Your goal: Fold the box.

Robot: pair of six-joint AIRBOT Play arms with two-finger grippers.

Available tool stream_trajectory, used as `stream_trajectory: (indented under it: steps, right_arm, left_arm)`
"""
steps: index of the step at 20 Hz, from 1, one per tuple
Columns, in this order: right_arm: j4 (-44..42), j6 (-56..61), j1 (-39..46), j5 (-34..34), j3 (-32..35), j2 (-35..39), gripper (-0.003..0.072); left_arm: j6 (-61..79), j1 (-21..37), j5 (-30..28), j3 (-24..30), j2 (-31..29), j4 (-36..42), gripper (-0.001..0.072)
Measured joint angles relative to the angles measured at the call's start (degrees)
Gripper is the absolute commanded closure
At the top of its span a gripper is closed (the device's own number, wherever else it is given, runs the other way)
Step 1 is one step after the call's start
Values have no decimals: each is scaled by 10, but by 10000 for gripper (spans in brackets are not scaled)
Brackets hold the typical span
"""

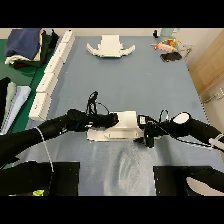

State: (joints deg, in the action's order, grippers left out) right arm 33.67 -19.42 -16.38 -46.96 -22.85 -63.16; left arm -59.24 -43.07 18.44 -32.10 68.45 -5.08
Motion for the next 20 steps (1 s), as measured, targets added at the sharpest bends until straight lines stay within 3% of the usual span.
stream_trajectory:
  steps: [14, 17, 20]
  right_arm:
    - [0, -2, 0, 0, 0, 0, 167]
    - [0, -2, 0, 0, 0, 0, 167]
    - [0, -2, 0, 1, 0, 0, 167]
  left_arm:
    - [-20, 14, 19, -15, 15, -1, 696]
    - [6, 51, 73, -40, 15, -2, 696]
    - [35, 102, 174, -61, 14, -2, 697]
